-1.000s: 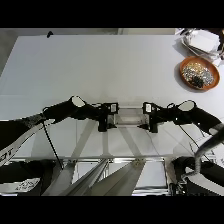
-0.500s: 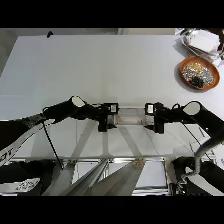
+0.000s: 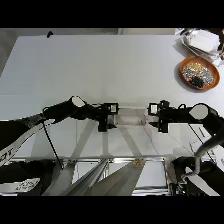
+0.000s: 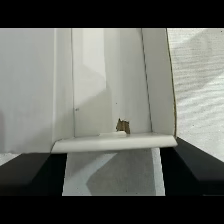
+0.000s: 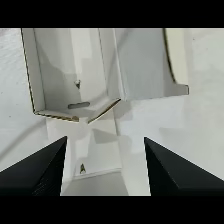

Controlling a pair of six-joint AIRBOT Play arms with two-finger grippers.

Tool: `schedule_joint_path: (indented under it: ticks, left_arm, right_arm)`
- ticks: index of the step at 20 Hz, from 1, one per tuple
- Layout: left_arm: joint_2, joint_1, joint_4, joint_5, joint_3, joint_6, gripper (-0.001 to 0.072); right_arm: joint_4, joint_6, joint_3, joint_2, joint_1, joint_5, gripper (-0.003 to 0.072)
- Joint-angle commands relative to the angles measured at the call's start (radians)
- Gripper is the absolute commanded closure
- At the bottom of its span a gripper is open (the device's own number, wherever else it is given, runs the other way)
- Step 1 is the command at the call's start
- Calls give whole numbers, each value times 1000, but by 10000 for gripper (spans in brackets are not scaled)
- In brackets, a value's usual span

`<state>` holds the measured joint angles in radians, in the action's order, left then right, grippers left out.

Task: Fold the box and place the chain.

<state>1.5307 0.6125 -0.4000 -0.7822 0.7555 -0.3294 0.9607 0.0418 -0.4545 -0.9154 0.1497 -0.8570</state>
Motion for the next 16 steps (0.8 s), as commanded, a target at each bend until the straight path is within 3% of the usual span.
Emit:
schedule_joint_path:
  ticks: [1, 3, 9, 16]
  left_arm:
    - [0, 0, 0, 0, 0, 0, 390]
    - [0, 0, 0, 0, 0, 0, 390]
    - [0, 0, 0, 0, 0, 0, 390]
    - [0, 0, 0, 0, 0, 0, 390]
  right_arm:
    - [-5, -10, 0, 3, 0, 6, 292]
    - [-17, 16, 0, 3, 0, 4, 365]
    - [-45, 18, 0, 3, 0, 0, 370]
    - [-26, 18, -1, 37, 0, -26, 429]
